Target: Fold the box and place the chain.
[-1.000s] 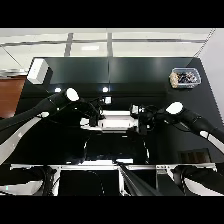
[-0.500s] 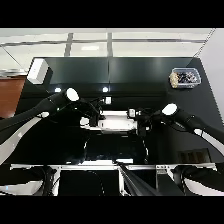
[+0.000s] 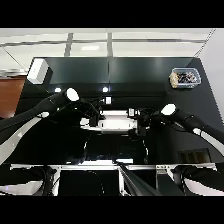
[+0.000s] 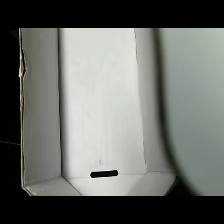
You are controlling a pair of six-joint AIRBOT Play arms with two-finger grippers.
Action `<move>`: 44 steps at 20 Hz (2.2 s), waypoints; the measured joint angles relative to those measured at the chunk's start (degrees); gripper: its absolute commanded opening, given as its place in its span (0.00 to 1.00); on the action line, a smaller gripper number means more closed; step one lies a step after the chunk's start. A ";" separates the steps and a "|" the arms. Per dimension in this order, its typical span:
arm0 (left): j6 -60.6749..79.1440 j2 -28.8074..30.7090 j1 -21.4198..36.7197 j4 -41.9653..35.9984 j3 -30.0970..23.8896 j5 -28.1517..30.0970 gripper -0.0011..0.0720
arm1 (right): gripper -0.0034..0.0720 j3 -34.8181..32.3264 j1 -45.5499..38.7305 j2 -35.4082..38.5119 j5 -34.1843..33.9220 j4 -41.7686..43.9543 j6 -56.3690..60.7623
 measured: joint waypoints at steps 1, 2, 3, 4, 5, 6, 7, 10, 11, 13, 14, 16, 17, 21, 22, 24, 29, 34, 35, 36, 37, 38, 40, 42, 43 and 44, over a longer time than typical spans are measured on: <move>0.00 0.00 0.00 0.00 0.00 0.00 0.05 | 0.98 0.00 0.00 0.00 -0.07 -0.17 0.33; 0.00 0.00 0.00 0.00 0.00 0.02 0.05 | 0.98 0.00 0.00 0.00 -0.15 -0.28 0.48; 0.00 0.00 0.00 0.00 0.00 0.02 0.05 | 0.98 0.00 0.00 -0.02 -0.20 -0.44 0.61; 0.00 0.00 0.00 0.00 0.00 0.04 0.05 | 0.98 0.02 0.02 -0.02 -0.28 -0.48 0.76; 0.00 0.00 0.00 0.00 0.00 0.04 0.05 | 0.98 0.02 0.07 -0.07 -0.39 -0.55 0.83; 0.00 0.00 0.00 0.00 0.00 0.04 0.05 | 0.98 0.02 0.07 -0.07 -0.44 -0.63 0.87; 0.00 0.00 0.00 0.00 0.00 0.07 0.05 | 0.98 0.02 0.17 -0.07 -0.59 -0.72 1.01; 0.00 0.00 0.00 0.00 0.00 0.09 0.05 | 0.98 0.07 0.83 -0.13 -1.14 -1.66 1.64; 0.00 0.00 0.00 0.00 0.00 0.11 0.05 | 0.98 0.07 0.94 -0.13 -1.25 -1.88 1.88; 0.00 0.00 0.00 0.00 0.00 0.11 0.05 | 0.98 0.07 1.16 -0.17 -1.36 -2.16 2.12; 0.00 0.00 0.00 0.00 0.00 0.11 0.05 | 0.98 0.07 1.20 -0.17 -1.40 -2.27 2.21; 0.02 -0.02 0.00 0.00 0.00 0.13 0.05 | 0.94 0.07 1.25 -0.17 -1.44 -2.49 2.32; 0.02 -0.02 0.00 0.00 0.00 0.15 0.05 | 0.80 0.07 1.29 -0.17 -1.46 -2.58 2.36; 0.04 -0.04 -0.02 0.00 0.00 0.20 0.05 | 0.74 0.07 1.33 -0.17 -1.46 -2.78 2.47; 0.02 -0.04 -0.02 0.00 0.00 0.20 0.06 | 0.74 0.07 1.33 -0.17 -1.49 -2.80 2.47; 0.00 0.00 -0.02 0.61 -0.02 0.68 0.48 | 0.74 0.07 1.33 -0.17 -1.53 -2.82 2.47; -1.73 3.37 0.66 2.23 -0.02 -1.29 0.91 | 0.59 0.07 1.33 -0.17 -1.44 -3.02 2.36; -12.33 9.64 3.08 9.90 -0.02 -6.54 0.51 | 0.59 0.07 1.33 -0.17 -1.01 -3.19 2.12; -14.51 10.62 3.48 10.78 -0.02 -7.98 0.13 | 0.59 0.07 1.33 -0.17 -0.96 -3.21 2.10; -16.72 11.45 3.78 11.30 -0.02 -10.27 0.05 | 0.59 0.07 1.33 -0.17 -0.94 -3.23 2.08; -18.93 12.04 4.00 11.65 -0.09 -13.11 0.05 | 0.59 0.07 1.33 -0.17 -0.92 -3.23 2.05; -20.94 12.41 4.13 11.08 -0.35 -15.82 0.05 | 0.59 0.07 1.33 -0.17 -0.90 -3.23 2.05; -23.71 12.94 4.09 8.31 -1.40 -21.11 0.05 | 0.59 0.07 1.33 -0.17 -0.87 -3.23 2.03; -25.27 13.22 3.54 3.93 -2.69 -22.60 0.05 | 0.59 0.07 1.33 -0.17 -0.87 -3.23 2.03; -25.22 13.29 3.28 0.85 -3.23 -22.23 0.05 | 0.59 0.07 1.33 -0.17 -0.90 -3.23 2.03; -24.39 13.38 3.02 -2.97 -3.67 -21.03 0.05 | 0.59 0.07 1.33 -0.17 -0.90 -3.23 2.03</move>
